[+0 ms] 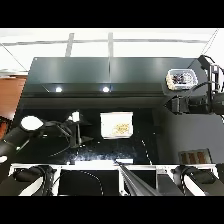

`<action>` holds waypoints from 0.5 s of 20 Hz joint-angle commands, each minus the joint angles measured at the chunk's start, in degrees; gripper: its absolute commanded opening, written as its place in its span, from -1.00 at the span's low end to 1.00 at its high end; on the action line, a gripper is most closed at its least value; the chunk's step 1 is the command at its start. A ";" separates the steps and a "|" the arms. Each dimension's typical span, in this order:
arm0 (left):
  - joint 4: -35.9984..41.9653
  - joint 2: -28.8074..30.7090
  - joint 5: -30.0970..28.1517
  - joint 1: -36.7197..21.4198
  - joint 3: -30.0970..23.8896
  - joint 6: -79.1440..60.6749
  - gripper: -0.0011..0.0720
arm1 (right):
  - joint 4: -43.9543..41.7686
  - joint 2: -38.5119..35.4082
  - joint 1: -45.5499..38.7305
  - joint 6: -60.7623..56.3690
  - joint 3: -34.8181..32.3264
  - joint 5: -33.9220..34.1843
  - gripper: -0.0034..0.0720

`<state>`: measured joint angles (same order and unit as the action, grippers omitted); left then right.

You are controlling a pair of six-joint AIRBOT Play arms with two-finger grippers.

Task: Fold the box and place the chain.

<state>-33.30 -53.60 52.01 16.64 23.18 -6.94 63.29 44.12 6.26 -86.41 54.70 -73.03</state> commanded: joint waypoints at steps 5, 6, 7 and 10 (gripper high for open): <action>7.93 -14.88 -2.73 4.22 4.15 -12.11 0.96 | -0.66 -0.02 0.48 -0.22 0.02 0.22 -0.02; 8.48 -15.52 -2.95 4.24 4.76 -12.13 0.96 | -0.66 -0.02 0.92 -0.22 0.02 0.24 -0.02; 8.41 -16.13 -2.95 4.22 5.33 -11.13 0.96 | -0.68 0.00 1.40 -0.22 0.02 0.22 -0.02; 7.82 -18.23 -2.86 4.44 7.52 -9.01 0.97 | -0.72 0.00 2.93 -0.22 0.02 0.17 -0.02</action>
